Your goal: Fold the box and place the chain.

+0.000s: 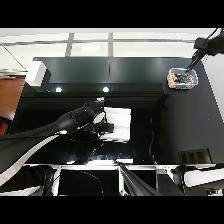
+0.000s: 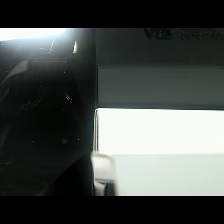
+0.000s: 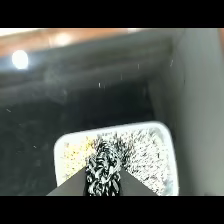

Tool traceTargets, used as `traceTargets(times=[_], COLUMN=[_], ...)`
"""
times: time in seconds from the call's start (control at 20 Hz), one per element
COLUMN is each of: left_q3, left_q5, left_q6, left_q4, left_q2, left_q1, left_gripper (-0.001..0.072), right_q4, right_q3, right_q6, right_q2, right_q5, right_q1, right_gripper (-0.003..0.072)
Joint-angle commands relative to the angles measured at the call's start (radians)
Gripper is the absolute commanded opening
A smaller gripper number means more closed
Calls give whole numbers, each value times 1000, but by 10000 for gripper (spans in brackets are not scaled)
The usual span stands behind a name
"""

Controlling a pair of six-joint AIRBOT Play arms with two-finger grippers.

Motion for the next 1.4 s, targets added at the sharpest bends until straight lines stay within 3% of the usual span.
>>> traceTargets(times=[0.0,0.3,0.6,0.95,1.1,1.35], left_q3=[0,0,0,0,0,0], left_q5=[3,3,3,4,4,4], left_q6=[0,-3,-3,-3,-3,-3], left_q4=[0,0,0,0,0,1], left_q2=[0,0,0,0,0,0], left_q1=[0,0,0,0,0,0], left_gripper=[29,29,29,29,29,29], right_q4=[150,391,423,476,554,574], right_q3=[0,-70,-189,-269,-372,-604], right_q6=[-59,-135,-167,-204,-204,-204], right_q2=[124,385,642,705,705,695], right_q5=[27,107,222,551,530,312], right_q1=[-14,-8,127,396,501,645], right_gripper=[50,48,47,47,46,45])
